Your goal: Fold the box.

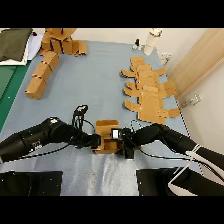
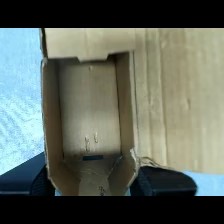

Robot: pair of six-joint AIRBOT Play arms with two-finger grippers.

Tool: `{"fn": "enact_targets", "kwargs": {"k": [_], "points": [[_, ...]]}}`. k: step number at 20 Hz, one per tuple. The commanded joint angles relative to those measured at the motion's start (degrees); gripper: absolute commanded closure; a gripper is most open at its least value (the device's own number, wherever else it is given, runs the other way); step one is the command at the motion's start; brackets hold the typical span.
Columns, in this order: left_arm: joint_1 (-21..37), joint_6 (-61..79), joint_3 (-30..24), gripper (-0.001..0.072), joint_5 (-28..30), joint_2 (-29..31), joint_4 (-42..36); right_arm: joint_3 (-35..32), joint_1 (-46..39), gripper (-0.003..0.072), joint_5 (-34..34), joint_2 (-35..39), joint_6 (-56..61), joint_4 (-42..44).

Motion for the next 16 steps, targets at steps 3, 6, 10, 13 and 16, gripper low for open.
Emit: {"fn": "enact_targets", "kwargs": {"k": [3,6,10,13,16], "points": [[-2.7,-5.7,4.8,0.0223,-3.8,-4.9,3.7,0.0,0.0,0.0131,0.0,0.0,0.0,0.0],[-5.1,-8.6,6.7,0.0222,-4.7,-7.1,5.4,0.0,0.0,0.0131,0.0,0.0,0.0,0.0],[-6.8,-15.0,7.1,0.0223,-5.0,-7.8,9.1,0.0,0.0,0.0131,0.0,0.0,0.0,0.0],[-6.9,-17.2,7.2,0.0223,-6.2,-9.0,9.5,0.0,0.0,0.0131,0.0,0.0,0.0,0.0],[-6.9,-18.7,7.9,0.0223,-7.4,-9.3,10.9,0.0,0.0,0.0131,0.0,0.0,0.0,0.0]]}}
